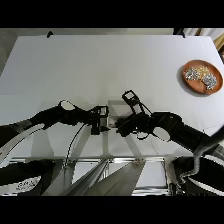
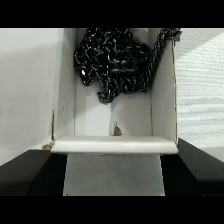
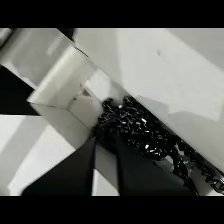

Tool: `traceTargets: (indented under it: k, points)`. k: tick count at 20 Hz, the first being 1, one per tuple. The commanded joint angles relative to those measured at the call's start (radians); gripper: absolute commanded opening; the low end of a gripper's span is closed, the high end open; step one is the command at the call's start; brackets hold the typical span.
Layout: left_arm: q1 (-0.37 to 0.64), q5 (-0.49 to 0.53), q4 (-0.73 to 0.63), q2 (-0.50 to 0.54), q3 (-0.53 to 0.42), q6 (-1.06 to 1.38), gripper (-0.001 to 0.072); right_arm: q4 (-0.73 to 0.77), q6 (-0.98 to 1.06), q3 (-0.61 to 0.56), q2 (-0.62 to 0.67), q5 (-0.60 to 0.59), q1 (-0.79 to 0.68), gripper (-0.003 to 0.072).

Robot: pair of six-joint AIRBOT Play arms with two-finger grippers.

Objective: Fold the box and place the chain.

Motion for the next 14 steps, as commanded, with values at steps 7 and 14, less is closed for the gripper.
traceTargets:
  k: [7,14]
  points:
    - [0.001,0.000,0.000,0.001,0.000,0.000,0.0140,-0.084,0.000,0.001,0.255,0.321,-0.172,0.0228]
    - [0.001,0.000,0.000,0.001,0.000,0.000,0.0140,-0.132,-0.401,-0.027,0.428,0.440,-0.469,0.0219]
